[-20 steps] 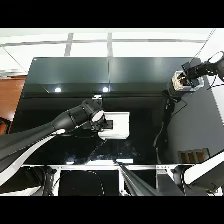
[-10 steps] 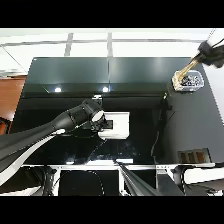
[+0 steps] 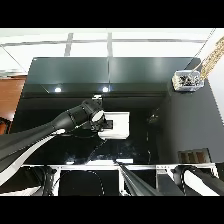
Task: Fold the box and place the chain.
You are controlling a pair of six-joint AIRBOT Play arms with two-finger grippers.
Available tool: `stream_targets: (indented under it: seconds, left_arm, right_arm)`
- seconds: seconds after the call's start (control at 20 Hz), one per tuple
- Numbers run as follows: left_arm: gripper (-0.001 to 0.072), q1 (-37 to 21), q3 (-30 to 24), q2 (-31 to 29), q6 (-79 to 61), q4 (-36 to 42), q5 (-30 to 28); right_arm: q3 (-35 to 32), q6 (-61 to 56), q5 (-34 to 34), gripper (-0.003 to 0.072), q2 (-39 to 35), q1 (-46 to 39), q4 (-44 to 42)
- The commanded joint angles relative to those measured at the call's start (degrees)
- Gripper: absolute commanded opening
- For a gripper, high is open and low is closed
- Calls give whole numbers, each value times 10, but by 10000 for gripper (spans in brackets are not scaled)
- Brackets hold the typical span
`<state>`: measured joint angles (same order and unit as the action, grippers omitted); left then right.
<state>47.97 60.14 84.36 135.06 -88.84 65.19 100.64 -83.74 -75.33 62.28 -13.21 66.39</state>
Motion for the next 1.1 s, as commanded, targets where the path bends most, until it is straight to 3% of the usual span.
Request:
stream_targets:
  seconds: [0.0, 0.2, 0.55, 0.8, 1.05]
  left_arm:
    - [25, 0, 0, 0, 0, 0, 0]
    - [25, 0, 0, 0, 0, 0, 0]
    - [25, 0, 0, 0, 0, 0, 0]
    - [25, 0, 0, 0, 0, 0, 4]
    - [25, 0, 0, 0, 0, 0, 13]
  right_arm:
    - [-1, 7, -53, 9, -69, 55, 1]
    - [-1, 2, -88, 9, -104, 126, -10]
    - [-1, -16, -166, 9, -102, 163, -174]
    - [-1, -49, -163, 9, -89, 197, -234]
    - [-1, -56, -118, 9, -44, 272, -233]
